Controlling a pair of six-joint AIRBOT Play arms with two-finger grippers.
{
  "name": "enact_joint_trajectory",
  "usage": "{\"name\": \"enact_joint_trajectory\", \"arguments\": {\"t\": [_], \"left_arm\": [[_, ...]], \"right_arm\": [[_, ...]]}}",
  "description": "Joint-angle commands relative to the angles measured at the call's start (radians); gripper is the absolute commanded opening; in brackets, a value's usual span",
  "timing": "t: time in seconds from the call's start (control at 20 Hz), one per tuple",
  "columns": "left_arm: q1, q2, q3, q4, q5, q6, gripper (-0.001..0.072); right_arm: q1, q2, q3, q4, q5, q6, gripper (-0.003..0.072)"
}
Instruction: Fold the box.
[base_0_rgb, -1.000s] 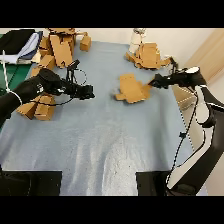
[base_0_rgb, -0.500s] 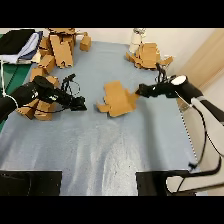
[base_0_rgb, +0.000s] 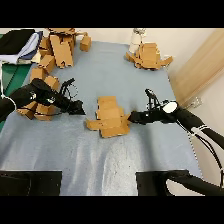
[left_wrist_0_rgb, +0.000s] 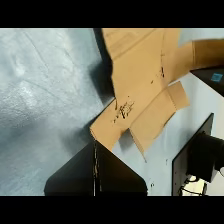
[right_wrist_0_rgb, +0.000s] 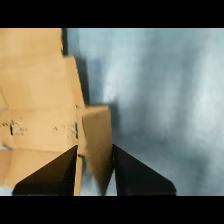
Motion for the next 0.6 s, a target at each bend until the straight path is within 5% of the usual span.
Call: {"name": "enact_joint_trajectory", "arguments": {"t": [0.0, 0.25, 0.55], "left_arm": [[0.002, 0.000, -0.002, 0.000, -0.028, 0.001, 0.0013], [0.002, 0.000, -0.002, -0.017, -0.034, -0.001, 0.0013], [0.000, 0.000, -0.002, -0.019, -0.041, -0.001, 0.0013]], "right_arm": [[-0.024, 0.014, -0.015, -0.067, 0.087, 0.061, 0.0340], [-0.119, 0.003, 0.084, -0.165, 0.137, 0.053, 0.0340], [-0.145, -0.135, 0.243, -0.113, 0.254, -0.054, 0.0331]]}}
